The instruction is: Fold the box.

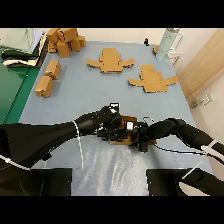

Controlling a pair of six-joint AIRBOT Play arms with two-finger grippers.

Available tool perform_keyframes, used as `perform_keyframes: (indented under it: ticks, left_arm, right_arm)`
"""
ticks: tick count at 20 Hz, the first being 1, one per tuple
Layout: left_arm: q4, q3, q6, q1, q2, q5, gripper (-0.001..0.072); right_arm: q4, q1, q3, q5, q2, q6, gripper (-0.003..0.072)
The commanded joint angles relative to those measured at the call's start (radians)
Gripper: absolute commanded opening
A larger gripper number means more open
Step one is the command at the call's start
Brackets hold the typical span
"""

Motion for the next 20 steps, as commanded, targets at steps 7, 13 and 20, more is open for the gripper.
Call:
perform_keyframes:
  ticks: [7, 13, 20]
  left_arm:
    - [-0.086, 0.087, 0.041, 0.066, 0.0, -0.209, 0.0419]
    - [-0.365, 0.109, 0.259, 0.267, 0.0, -0.225, 0.0419]
    - [-0.577, 0.109, 0.556, 0.521, 0.0, -0.319, 0.0419]
  right_arm:
    - [0.002, 0.001, 0.001, -0.003, 0.0, 0.002, 0.0474]
    - [0.002, 0.001, 0.001, -0.003, 0.0, 0.002, 0.0474]
    - [0.002, 0.001, 0.001, -0.003, 0.0, 0.002, 0.0474]
